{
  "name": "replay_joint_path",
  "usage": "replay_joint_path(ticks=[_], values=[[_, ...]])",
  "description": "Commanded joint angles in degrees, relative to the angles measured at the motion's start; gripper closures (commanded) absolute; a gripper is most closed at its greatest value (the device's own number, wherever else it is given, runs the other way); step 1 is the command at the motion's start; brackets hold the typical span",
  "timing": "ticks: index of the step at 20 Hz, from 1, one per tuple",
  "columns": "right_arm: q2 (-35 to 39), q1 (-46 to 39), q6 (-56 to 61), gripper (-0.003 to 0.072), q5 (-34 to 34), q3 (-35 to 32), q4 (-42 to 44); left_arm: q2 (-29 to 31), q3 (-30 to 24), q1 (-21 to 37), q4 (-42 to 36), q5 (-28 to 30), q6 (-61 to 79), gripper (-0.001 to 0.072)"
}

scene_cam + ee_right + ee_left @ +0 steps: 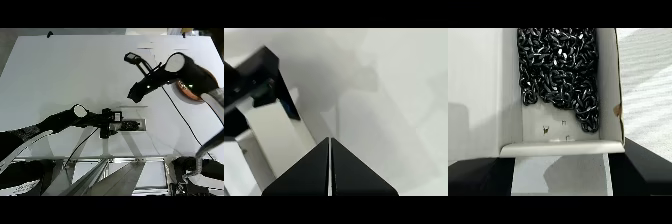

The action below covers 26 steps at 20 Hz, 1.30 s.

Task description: Fold the box and place the chain.

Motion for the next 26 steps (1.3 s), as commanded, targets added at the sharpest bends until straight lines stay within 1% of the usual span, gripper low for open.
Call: replay_joint_path(ticks=[1, 4, 5, 6, 7, 10, 11, 12, 13, 15, 21, 25, 26], values=[[-6.3, 1.2, -5.0, 0.0662, 3.6, 0.8, -0.7, 0.0, 0.0, 0.0, 0.0, 0.0, 0.0, 0.0576], [-5.2, 2.0, -8.0, 0.0546, 3.7, 0.1, 0.9, 0.0, 0.0, 0.0, 0.0, 0.0, 0.0, 0.0576], [-4.0, 2.3, -9.9, 0.0501, 3.5, -0.9, 2.6, 0.0, 0.0, 0.0, 0.0, 0.0, 0.0, 0.0576], [-2.3, 2.8, -12.6, 0.0478, 2.8, -2.8, 4.5, 0.0, 0.0, 0.0, 0.0, 0.0, 0.0, 0.0576], [-0.2, 3.3, -15.7, 0.0478, 1.4, -5.2, 5.8, 0.0, 0.0, 0.0, 0.0, 0.0, 0.0, 0.0576], [6.2, 4.8, -19.7, 0.0478, -4.3, -13.1, 4.8, 0.0, 0.0, 0.0, 0.0, 0.0, 0.0, 0.0576], [7.8, 4.9, -20.2, 0.0473, -5.3, -15.3, 4.5, 0.0, 0.0, 0.0, 0.0, 0.0, 0.0, 0.0576], [9.2, 4.9, -20.2, 0.0442, -6.0, -17.2, 4.3, 0.0, 0.0, 0.0, 0.0, 0.0, 0.0, 0.0576], [9.9, 4.9, -20.2, 0.0442, -6.1, -18.3, 4.0, 0.0, 0.0, 0.0, 0.0, 0.0, 0.0, 0.0576], [10.9, 5.0, -20.2, 0.0441, -6.0, -19.6, 4.2, 0.0, 0.0, 0.0, 0.0, 0.0, 0.0, 0.0576], [12.0, 8.4, -20.1, 0.0414, -5.9, -19.9, 3.6, 0.0, 0.0, 0.0, 0.0, 0.0, 0.0, 0.0576], [13.8, 8.7, -20.1, 0.0401, -5.7, -19.9, 3.2, 0.0, 0.0, 0.0, 0.0, 0.0, 0.0, 0.0576], [14.6, 8.7, -20.2, 0.0366, -5.6, -19.9, 3.0, 0.0, 0.0, 0.0, 0.0, 0.0, 0.0, 0.0576]])
